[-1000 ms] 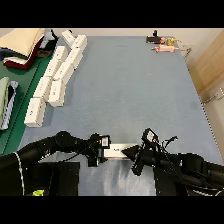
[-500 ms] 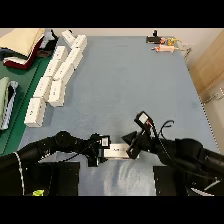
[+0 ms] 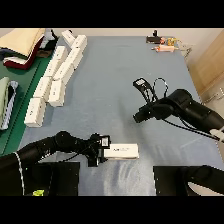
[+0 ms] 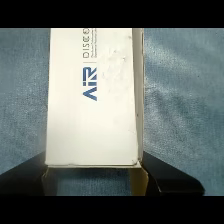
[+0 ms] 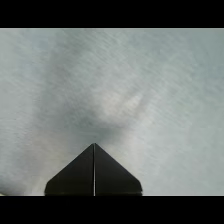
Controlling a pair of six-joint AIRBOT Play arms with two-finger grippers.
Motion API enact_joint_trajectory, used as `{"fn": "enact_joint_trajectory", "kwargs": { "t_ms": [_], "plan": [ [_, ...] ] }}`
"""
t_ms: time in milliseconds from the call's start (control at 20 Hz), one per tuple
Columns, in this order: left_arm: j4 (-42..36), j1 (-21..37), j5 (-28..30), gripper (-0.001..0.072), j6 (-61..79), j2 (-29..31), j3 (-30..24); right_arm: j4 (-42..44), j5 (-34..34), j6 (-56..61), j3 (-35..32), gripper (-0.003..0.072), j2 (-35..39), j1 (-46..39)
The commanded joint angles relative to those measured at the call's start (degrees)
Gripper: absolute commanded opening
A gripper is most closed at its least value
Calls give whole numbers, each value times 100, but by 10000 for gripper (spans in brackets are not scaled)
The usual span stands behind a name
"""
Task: Fold the box.
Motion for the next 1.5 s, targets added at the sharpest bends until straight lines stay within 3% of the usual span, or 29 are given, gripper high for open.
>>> {"fn": "enact_joint_trajectory", "kwargs": {
  "t_ms": [0,250,550,650,750,850,1000,1100,1300,1450],
  "plan": [
    [2,4,11,411,0,-2,0,-11,-562,9,345,2,-387,-210],
    [2,4,98,411,42,-2,0,114,-1379,498,343,2,-376,-210],
    [133,15,337,411,-341,247,2,105,-1381,498,343,2,-378,-210],
    [778,20,610,411,-1270,603,4,105,-1381,498,343,2,-378,-210],
    [2057,195,621,411,-2826,1073,4,103,-1381,498,343,2,-378,-210],
    [3709,693,297,411,-5082,1580,37,105,-1381,498,343,2,-378,-210],
    [6341,1963,-1115,411,-8002,2267,177,103,-1381,498,343,2,-378,-210],
    [7322,2944,-1740,411,-9123,2612,212,105,-1381,498,343,2,-378,-210],
    [7353,4677,-2127,411,-9379,2859,212,103,-1381,498,345,2,-378,-210],
    [7348,5322,-2079,411,-9368,2852,212,103,-1381,498,343,2,-378,-210]
  ]
}}
